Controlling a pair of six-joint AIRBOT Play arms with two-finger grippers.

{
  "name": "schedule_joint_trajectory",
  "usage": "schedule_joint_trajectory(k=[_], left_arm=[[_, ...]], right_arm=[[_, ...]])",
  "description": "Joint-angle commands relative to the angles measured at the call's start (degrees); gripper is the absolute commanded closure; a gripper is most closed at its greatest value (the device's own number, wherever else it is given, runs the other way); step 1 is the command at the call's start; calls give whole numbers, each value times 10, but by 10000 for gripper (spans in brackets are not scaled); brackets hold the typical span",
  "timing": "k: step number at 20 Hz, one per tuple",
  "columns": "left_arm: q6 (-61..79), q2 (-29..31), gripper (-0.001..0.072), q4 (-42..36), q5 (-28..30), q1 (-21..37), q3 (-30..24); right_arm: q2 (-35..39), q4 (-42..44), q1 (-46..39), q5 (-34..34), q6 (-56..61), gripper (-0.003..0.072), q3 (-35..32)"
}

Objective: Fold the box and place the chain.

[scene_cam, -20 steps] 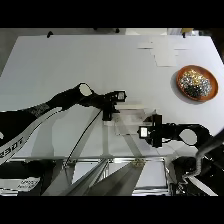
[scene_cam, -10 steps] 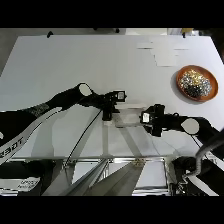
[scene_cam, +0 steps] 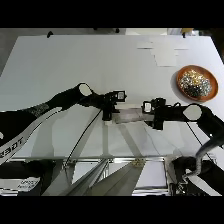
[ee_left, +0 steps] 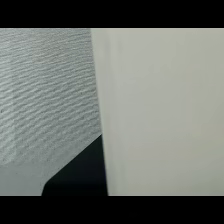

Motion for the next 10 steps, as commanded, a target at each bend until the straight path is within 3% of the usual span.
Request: schedule_joint_trajectory(k=[1,5,10], left_arm=[[0,0,698,0,0,0,0],[0,0,698,0,0,0,0],[0,0,698,0,0,0,0]], right_arm=[[-24,14,-4,13,-30,-10,5],[-73,95,-41,82,-162,39,13],[-98,96,-114,101,-184,45,35]])
